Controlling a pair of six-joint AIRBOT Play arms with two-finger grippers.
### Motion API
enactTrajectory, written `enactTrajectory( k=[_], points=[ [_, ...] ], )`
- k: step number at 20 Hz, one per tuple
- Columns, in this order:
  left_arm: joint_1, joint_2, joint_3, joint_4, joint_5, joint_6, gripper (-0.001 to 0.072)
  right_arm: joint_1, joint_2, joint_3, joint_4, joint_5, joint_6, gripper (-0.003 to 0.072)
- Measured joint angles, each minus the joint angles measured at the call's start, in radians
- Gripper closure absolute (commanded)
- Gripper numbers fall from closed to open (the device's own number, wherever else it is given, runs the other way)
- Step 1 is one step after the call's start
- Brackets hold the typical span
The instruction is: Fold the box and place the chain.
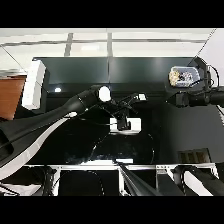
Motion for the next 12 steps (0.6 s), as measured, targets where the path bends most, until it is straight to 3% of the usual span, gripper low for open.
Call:
enactTrajectory(
  k=[7, 12],
  points=[
    [-0.010, -0.002, 0.009, 0.069, -0.043, 0.022, -0.0001, 0.000, 0.000, 0.000, -0.001, 0.000, -0.003, 0.0673],
    [-0.062, -0.003, 0.014, 0.190, -0.035, -0.043, 0.0000, 0.000, 0.000, 0.000, -0.001, -0.004, -0.005, 0.0673]
  ],
)
